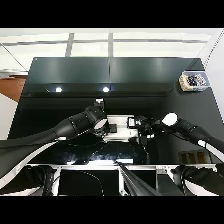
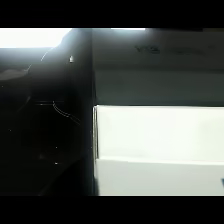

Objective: Fold the box and place the chain.

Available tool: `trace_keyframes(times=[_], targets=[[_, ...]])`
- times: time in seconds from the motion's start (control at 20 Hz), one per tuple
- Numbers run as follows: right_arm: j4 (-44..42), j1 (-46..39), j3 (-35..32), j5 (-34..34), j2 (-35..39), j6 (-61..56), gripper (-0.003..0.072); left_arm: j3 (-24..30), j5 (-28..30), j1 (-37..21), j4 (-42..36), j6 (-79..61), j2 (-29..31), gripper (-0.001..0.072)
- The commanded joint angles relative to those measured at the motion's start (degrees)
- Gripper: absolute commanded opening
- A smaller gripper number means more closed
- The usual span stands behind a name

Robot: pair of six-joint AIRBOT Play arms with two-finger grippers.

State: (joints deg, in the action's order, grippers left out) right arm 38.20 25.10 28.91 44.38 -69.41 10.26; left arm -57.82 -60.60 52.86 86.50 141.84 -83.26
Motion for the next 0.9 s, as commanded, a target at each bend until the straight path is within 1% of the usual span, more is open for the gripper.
trace_keyframes(times=[0.0,0.05,0.2,0.3,0.4,0.65,0.7,0.75,0.8,0.85], targets=[[0.07,-0.13,0.02,0.42,0.92,-3.80,0.0711,-0.07,-0.37,0.02,-0.20,-0.72,-0.04,0.0024],[0.61,-0.15,0.02,0.44,1.81,-4.98,0.0712,-0.07,-1.09,-0.02,-0.15,-1.01,-0.04,0.0023],[9.77,-0.13,0.46,2.01,5.70,-5.35,0.0701,-0.07,-2.97,-0.24,0.28,-1.20,-0.04,0.0022],[14.49,-0.15,0.59,1.90,8.46,-8.17,0.0702,-0.07,-2.93,-0.24,0.35,-2.38,-0.04,0.0022],[14.80,-0.11,0.59,2.43,9.51,-9.73,0.0703,-0.07,-2.91,-0.24,0.76,-2.40,-0.04,0.0023],[14.25,-0.11,0.57,3.48,9.46,-9.64,0.0699,-0.09,-2.69,-0.24,1.16,-2.40,-0.04,0.0023],[13.77,-0.11,0.55,4.04,9.46,-9.73,0.0552,-0.09,-2.58,-0.24,1.16,-2.40,-0.04,0.0023],[12.59,-0.11,0.55,4.87,9.42,-9.94,0.0451,-0.09,-2.45,-0.24,1.14,-2.40,-0.04,0.0023],[10.40,-0.11,0.55,5.68,9.35,-10.62,0.0433,-0.09,-2.45,-0.24,1.16,-2.40,-0.04,0.0023],[8.61,-0.07,0.55,6.10,9.33,-12.00,0.0432,-0.09,-2.45,-0.24,1.16,-2.40,-0.04,0.0023]])
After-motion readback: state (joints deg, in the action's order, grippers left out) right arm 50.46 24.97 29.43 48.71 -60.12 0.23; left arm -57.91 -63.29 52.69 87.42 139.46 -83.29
